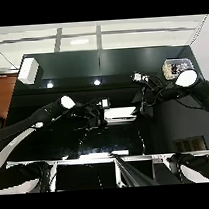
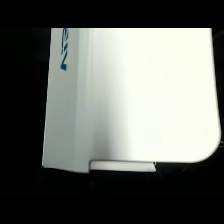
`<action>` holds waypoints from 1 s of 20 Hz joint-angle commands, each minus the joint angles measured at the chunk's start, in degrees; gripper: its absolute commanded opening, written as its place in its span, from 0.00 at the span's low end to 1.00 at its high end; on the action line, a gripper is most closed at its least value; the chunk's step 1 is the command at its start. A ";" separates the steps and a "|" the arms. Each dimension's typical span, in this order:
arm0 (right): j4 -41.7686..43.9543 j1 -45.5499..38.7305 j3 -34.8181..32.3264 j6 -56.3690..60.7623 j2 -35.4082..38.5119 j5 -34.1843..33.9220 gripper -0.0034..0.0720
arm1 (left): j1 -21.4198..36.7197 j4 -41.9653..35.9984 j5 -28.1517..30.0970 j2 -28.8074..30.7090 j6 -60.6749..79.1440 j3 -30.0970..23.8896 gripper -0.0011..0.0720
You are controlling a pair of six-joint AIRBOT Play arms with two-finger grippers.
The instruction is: Fold the box and place the chain.
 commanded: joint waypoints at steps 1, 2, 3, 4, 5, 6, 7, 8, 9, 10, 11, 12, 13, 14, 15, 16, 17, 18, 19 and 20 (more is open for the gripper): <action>0.42 0.07 -2.03 -3.87 -0.04 -2.91 0.98 | 0.00 0.02 -0.11 -0.04 0.00 0.00 0.67; 0.39 0.07 -2.82 -3.96 -0.04 -4.04 0.98 | 0.00 0.02 -0.11 -0.04 0.02 0.00 0.68; 0.39 0.07 -3.15 -4.20 -0.04 -4.81 0.98 | 0.00 0.02 -0.11 -0.04 0.02 0.00 0.68; 0.44 0.07 -3.15 -4.74 -0.04 -5.38 0.98 | 0.00 0.02 -0.11 -0.04 0.00 0.00 0.68; 0.63 0.22 -3.15 -5.29 -0.04 -5.86 0.98 | 0.00 0.02 -0.11 -0.04 0.02 0.00 0.68; 0.98 0.37 -3.15 -6.10 -0.07 -5.90 0.98 | 0.00 0.02 -0.11 -0.04 0.02 0.00 0.68; 1.05 0.66 -3.15 -6.10 -0.09 -6.08 0.98 | 0.00 0.02 -0.11 -0.04 0.02 0.00 0.68; 1.29 0.94 -3.15 -6.08 -0.09 -6.19 0.98 | 0.00 0.02 -0.11 -0.04 0.02 0.00 0.68; 1.51 1.25 -3.15 -6.08 -0.09 -6.21 0.98 | 0.00 0.02 -0.13 -0.04 0.02 0.00 0.68; 1.46 1.53 -3.15 -6.12 -0.09 -6.19 0.87 | 0.00 0.02 -0.11 -0.04 0.00 0.00 0.68; 1.46 1.86 -3.15 -6.05 -0.09 -6.21 0.65 | 0.00 0.02 -0.13 -0.04 0.00 0.00 0.68; 1.44 2.08 -3.15 -6.03 -0.09 -5.99 0.64 | 0.00 0.02 -0.13 -0.04 0.02 0.00 0.68; 1.42 2.34 -3.15 -6.01 -0.09 -5.79 0.59 | 0.00 0.02 -0.11 -0.04 0.00 0.00 0.68; 1.46 2.47 -3.17 -5.99 -0.09 -5.68 0.59 | 0.00 0.02 -0.11 -0.04 0.00 0.00 0.68; 1.42 2.69 -3.17 -5.75 -0.09 -5.68 0.58 | 0.00 0.02 -0.13 -0.04 0.00 0.00 0.68; 1.46 2.80 -3.17 -5.75 -0.09 -5.40 0.44 | 0.00 0.02 -0.11 -0.04 0.00 0.00 0.68; 1.40 2.84 -3.19 -5.77 -0.09 -4.94 0.38 | 0.00 0.02 -0.13 -0.04 0.00 0.00 0.68; 1.40 2.84 -3.34 -5.75 -0.09 -4.83 0.38 | 0.00 0.02 -0.13 -0.04 0.02 0.00 0.68; 1.22 2.84 -3.61 -5.75 -0.09 -4.85 0.38 | 0.00 0.02 -0.11 -0.04 0.00 0.00 0.68; 1.16 2.84 -3.96 -5.75 -0.09 -4.81 0.38 | 0.00 0.02 -0.11 -0.04 0.00 0.00 0.68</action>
